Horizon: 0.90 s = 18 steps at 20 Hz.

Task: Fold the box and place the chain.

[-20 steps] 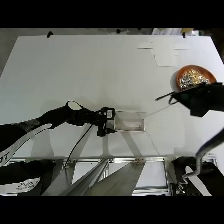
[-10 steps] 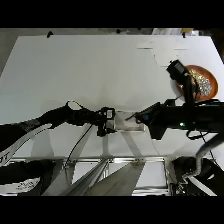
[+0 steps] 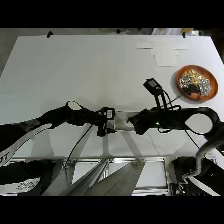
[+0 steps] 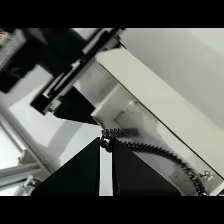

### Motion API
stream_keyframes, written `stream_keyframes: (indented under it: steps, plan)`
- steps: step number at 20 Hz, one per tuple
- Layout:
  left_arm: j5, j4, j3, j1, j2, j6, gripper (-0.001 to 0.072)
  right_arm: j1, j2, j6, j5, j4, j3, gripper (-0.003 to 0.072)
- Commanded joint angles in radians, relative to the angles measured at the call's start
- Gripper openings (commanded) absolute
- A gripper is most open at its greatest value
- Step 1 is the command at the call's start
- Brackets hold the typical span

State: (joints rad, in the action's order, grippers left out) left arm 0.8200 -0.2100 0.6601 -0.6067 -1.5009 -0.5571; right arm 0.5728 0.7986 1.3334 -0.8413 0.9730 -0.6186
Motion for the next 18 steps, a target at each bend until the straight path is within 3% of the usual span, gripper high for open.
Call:
stream_keyframes:
  steps: [1, 5, 8, 11, 13, 14, 16, 18]
  plan:
    - [0.000, 0.000, 0.001, 0.001, 0.000, 0.000, 0.0212, 0.002, 0.069, -0.013, 0.043, -0.005, 0.044, 0.0016]
    - [0.000, 0.000, 0.001, 0.001, 0.000, 0.000, 0.0212, 0.002, 0.103, -0.031, 0.030, -0.044, 0.045, 0.0026]
    - [0.000, 0.000, 0.001, 0.001, 0.000, 0.000, 0.0212, 0.002, 0.087, -0.032, -0.005, -0.068, 0.023, 0.0346]
    - [0.000, 0.000, 0.001, 0.000, 0.000, 0.000, 0.0212, -0.005, 0.059, -0.033, -0.147, 0.012, -0.120, 0.0341]
    - [0.000, 0.000, 0.001, 0.001, 0.000, 0.000, 0.0213, -0.039, 0.050, -0.005, -0.233, 0.128, -0.260, 0.0193]
    - [0.000, 0.000, 0.001, 0.000, 0.000, 0.000, 0.0213, -0.065, 0.050, 0.031, -0.254, 0.188, -0.321, 0.0158]
    - [0.000, 0.000, 0.001, 0.001, 0.000, 0.000, 0.0212, -0.140, 0.050, 0.058, -0.259, 0.295, -0.401, 0.0158]
    - [0.000, 0.000, 0.001, 0.001, 0.000, 0.000, 0.0212, -0.238, 0.063, 0.087, -0.272, 0.382, -0.405, 0.0158]
